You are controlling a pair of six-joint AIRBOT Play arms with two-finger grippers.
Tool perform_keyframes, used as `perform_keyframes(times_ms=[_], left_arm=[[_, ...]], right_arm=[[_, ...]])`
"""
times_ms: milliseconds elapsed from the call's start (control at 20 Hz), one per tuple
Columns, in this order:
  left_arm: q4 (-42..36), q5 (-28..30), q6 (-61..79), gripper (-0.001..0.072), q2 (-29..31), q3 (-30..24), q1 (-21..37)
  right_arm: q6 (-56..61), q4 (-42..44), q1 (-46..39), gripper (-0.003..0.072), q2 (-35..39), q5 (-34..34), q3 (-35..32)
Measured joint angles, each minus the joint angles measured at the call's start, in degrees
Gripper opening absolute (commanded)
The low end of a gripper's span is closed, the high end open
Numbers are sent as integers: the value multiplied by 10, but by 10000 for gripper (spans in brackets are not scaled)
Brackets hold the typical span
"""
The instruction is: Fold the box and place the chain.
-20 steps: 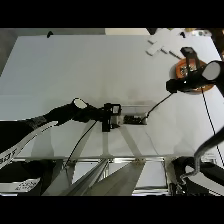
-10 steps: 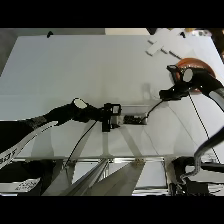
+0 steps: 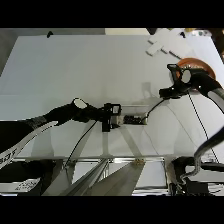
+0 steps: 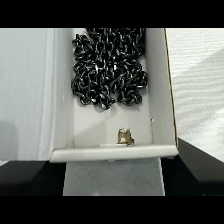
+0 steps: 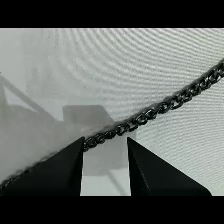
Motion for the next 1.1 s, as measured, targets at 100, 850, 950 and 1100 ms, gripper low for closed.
perform_keyframes(times_ms=[100, 850, 950, 1100], left_arm=[[0, 0, 0, 11, 0, 0, 0], [0, 0, 0, 11, 0, 0, 0], [0, 0, 0, 11, 0, 0, 0], [0, 0, 0, 11, 0, 0, 0]], right_arm=[[5, -2, 0, 166, 0, -4, -4], [10, -6, 0, 16, -1, -15, -10], [10, -6, 0, 15, -1, -6, -10], [9, -6, 0, 15, 2, 18, -10]])
